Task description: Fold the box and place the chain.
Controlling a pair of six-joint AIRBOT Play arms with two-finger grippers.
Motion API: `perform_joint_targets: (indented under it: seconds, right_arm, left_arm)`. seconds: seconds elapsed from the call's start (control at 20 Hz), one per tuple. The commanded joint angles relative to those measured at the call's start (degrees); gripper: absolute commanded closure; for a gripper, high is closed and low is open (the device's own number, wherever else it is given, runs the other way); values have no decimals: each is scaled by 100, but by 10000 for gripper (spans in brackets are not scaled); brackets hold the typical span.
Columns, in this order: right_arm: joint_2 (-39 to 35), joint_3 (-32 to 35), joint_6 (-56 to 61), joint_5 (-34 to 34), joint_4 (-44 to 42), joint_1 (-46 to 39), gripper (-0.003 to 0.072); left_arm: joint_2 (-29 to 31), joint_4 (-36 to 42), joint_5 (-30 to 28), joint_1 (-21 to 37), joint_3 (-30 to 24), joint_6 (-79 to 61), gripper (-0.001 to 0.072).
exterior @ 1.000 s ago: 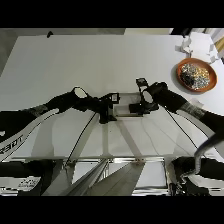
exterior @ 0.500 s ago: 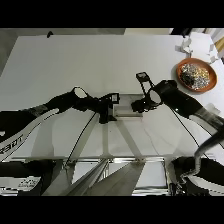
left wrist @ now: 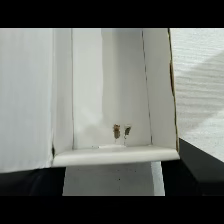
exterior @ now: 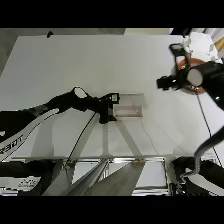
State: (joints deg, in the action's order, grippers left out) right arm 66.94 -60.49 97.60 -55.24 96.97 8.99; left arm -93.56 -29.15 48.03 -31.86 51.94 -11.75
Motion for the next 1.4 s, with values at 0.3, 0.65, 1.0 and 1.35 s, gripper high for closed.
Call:
perform_joint_targets:
  seconds: [0.3,0.65,1.0,1.35]
  right_arm:
    - [1873,-474,-855,1231,-568,-2951,398]
    - [2570,-474,-1421,2240,-1810,-2929,394]
    - [2664,-474,-1419,2280,-1814,-2929,544]
    - [2415,-474,-1637,1641,-1810,-2929,677]
  left_arm:
    - [2,-2,20,4,-2,0,503]
    - [2,-2,20,4,-2,0,503]
    - [2,-2,20,4,-2,0,502]
    - [2,-2,20,4,-2,0,502]
